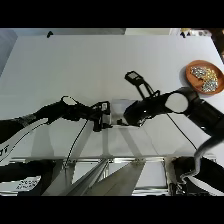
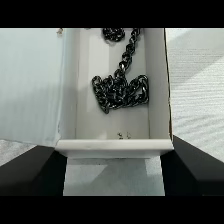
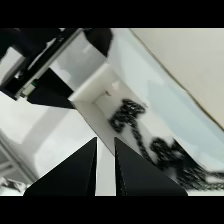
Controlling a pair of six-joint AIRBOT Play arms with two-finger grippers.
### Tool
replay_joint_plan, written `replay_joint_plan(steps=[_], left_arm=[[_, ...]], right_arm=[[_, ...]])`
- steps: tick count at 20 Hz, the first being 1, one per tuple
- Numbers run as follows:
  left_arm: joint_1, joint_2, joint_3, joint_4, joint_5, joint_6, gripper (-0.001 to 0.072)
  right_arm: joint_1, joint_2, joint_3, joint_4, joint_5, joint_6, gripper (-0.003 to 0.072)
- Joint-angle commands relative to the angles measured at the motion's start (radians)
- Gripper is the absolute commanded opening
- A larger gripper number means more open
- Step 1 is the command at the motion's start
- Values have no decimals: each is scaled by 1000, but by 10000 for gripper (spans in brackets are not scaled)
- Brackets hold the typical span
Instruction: Fold the box and place the chain.
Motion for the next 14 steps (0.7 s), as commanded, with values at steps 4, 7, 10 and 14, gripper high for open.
replay_joint_plan(steps=[4,7,10,14], left_arm=[[0,1,0,0,0,0,207],[0,1,0,0,0,0,207],[0,1,0,0,0,0,207],[0,1,0,0,0,0,207]], right_arm=[[-218,146,0,-272,379,-433,99],[-337,144,-39,-163,288,-562,99],[-369,115,-148,-117,212,-772,100],[-369,47,-273,-19,46,-1049,121]])
